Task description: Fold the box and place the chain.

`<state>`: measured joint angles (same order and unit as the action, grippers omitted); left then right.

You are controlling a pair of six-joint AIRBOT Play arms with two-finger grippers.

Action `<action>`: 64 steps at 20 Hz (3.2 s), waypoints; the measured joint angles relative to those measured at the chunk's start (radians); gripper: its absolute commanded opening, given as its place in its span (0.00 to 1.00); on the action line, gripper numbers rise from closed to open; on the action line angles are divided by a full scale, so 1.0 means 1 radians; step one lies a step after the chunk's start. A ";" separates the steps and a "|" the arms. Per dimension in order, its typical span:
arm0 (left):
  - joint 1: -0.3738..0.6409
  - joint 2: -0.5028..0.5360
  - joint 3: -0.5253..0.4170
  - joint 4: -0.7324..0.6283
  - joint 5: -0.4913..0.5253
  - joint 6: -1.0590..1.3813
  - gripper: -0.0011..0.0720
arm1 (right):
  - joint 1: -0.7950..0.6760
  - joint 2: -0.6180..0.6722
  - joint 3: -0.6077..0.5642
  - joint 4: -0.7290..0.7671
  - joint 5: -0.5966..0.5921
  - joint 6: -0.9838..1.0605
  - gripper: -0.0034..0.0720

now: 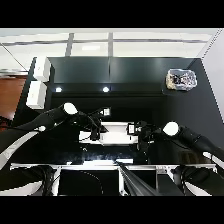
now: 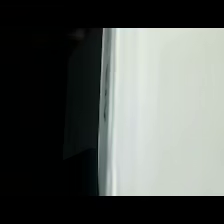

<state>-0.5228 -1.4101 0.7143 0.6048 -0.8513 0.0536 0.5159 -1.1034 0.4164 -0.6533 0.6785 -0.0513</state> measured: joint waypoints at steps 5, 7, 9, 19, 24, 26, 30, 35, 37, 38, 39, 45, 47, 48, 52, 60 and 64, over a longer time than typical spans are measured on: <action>0.000 0.000 0.000 0.000 0.000 0.000 0.05 | -0.002 0.004 0.000 0.012 -0.003 0.003 0.97; 0.000 0.000 0.000 0.000 0.000 0.000 0.05 | -0.003 0.005 0.000 0.022 -0.007 0.003 0.97; 0.000 0.000 0.000 0.000 0.000 0.000 0.05 | -0.003 0.005 0.000 0.028 -0.010 0.003 0.97; 0.000 0.000 0.000 0.002 -0.003 0.003 0.05 | 0.027 0.005 0.000 0.048 -0.032 -0.011 0.97; 0.000 0.000 0.000 0.002 -0.003 0.002 0.05 | 0.030 -0.004 0.000 0.052 -0.036 -0.012 0.97; 0.000 0.000 0.000 0.002 -0.003 0.002 0.05 | 0.031 -0.010 0.000 0.053 -0.036 -0.013 0.82; 0.000 0.000 0.000 0.002 -0.003 0.002 0.05 | 0.031 -0.014 0.000 0.053 -0.035 -0.016 0.66; 0.000 0.000 0.000 0.002 -0.003 0.002 0.05 | 0.031 -0.016 0.001 0.052 -0.035 -0.014 0.66; 0.000 0.004 0.000 0.002 -0.001 -0.003 0.14 | 0.031 -0.016 0.001 0.053 -0.036 -0.011 0.66; 0.000 0.010 0.000 0.001 0.003 -0.008 0.28 | 0.031 -0.017 0.001 0.053 -0.037 -0.008 0.66; 0.000 0.017 0.000 0.000 0.000 -0.008 0.38 | 0.031 -0.018 0.001 0.053 -0.037 -0.010 0.66; 0.012 0.097 0.005 0.034 -0.067 -0.092 0.89 | 0.031 -0.018 0.001 0.052 -0.037 -0.013 0.66; 0.030 0.134 0.005 0.081 -0.113 -0.179 0.89 | 0.031 -0.018 0.001 0.051 -0.037 -0.013 0.66; 0.040 0.154 0.005 0.113 -0.135 -0.232 0.88 | 0.031 -0.018 0.001 0.051 -0.037 -0.013 0.66; 0.083 0.259 0.005 0.298 -0.204 -0.505 0.16 | 0.031 -0.018 0.001 0.051 -0.037 -0.013 0.66; 0.106 0.396 -0.096 0.195 -0.314 -0.702 0.05 | 0.031 -0.018 0.001 0.051 -0.037 -0.013 0.66; 0.098 0.405 -0.189 -0.175 -0.173 -0.525 0.05 | 0.031 -0.018 0.001 0.051 -0.037 -0.013 0.61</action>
<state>-0.4248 -1.0054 0.5251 0.4294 -1.0241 -0.4709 0.5468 -1.1210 0.4175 -0.6025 0.6418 -0.0639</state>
